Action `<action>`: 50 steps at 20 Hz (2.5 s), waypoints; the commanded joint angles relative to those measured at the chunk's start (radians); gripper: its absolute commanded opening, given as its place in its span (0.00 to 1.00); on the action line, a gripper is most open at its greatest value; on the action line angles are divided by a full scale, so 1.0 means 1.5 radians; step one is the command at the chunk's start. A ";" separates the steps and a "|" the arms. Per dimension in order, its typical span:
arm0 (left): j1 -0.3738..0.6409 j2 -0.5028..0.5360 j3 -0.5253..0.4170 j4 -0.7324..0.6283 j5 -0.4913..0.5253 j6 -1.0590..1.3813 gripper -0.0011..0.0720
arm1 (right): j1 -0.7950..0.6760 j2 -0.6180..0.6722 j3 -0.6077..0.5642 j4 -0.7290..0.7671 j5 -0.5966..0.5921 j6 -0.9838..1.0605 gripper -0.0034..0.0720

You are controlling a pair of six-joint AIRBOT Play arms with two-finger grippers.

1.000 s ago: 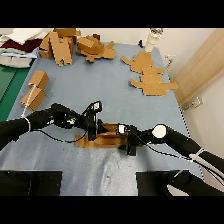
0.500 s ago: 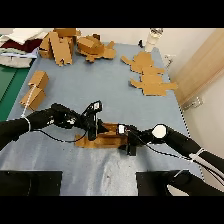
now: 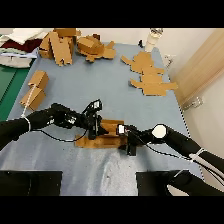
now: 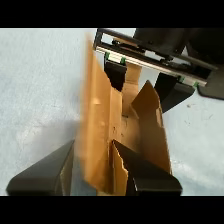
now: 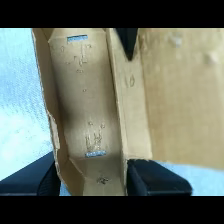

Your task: Fold the box.

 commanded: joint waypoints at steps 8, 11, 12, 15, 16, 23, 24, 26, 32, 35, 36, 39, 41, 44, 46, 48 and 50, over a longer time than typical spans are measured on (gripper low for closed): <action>0.062 0.130 0.013 0.217 0.051 -0.200 0.52 | 0.001 -0.001 0.000 0.000 0.000 0.001 0.65; 0.079 0.228 0.013 0.481 0.014 -0.452 0.51 | 0.001 -0.001 0.000 0.000 0.000 0.001 0.65; 0.079 0.252 0.013 0.554 -0.021 -0.566 0.39 | 0.001 -0.001 0.000 0.000 0.000 0.001 0.65; 0.074 0.270 0.012 0.592 -0.194 -0.883 0.03 | 0.001 -0.001 0.000 0.000 0.001 0.001 0.65; 0.058 0.269 0.010 0.586 -0.239 -0.975 0.03 | 0.001 -0.001 0.000 0.000 0.000 0.001 0.65; -0.149 0.217 0.004 0.267 -0.067 -0.970 0.03 | 0.001 -0.001 0.001 0.000 0.000 0.001 0.65; -0.150 0.198 0.004 0.230 -0.023 -0.953 0.03 | 0.001 -0.001 0.001 0.000 0.000 0.001 0.65; -0.138 0.164 0.004 0.171 0.054 -0.930 0.03 | 0.001 -0.001 0.001 0.000 0.000 0.001 0.65; -0.082 0.122 0.004 0.084 0.247 -0.928 0.03 | 0.001 -0.001 0.001 0.000 0.000 0.001 0.65; -0.073 0.092 0.004 0.091 0.199 -0.957 0.03 | 0.001 -0.001 0.001 0.000 0.000 0.001 0.65; -0.077 0.080 0.004 0.091 0.177 -0.971 0.03 | 0.001 -0.001 0.001 0.000 0.000 0.001 0.65; -0.098 0.053 0.004 0.106 0.138 -1.032 0.03 | 0.001 -0.001 0.001 0.000 0.000 0.001 0.65; -0.116 0.047 0.004 0.147 0.137 -1.089 0.03 | 0.001 -0.001 0.001 0.000 0.000 0.001 0.65; -0.120 0.047 0.004 0.207 0.132 -1.155 0.03 | 0.001 -0.001 0.001 0.001 0.000 0.001 0.65; -0.120 0.047 0.004 0.230 0.138 -1.175 0.03 | 0.001 0.000 0.001 0.001 0.000 0.001 0.65; -0.120 0.047 0.004 0.230 0.141 -1.175 0.03 | 0.001 -0.001 0.001 0.000 0.000 0.001 0.65; -0.120 0.047 0.004 0.231 0.150 -1.175 0.03 | 0.001 -0.001 0.001 0.001 0.000 0.001 0.65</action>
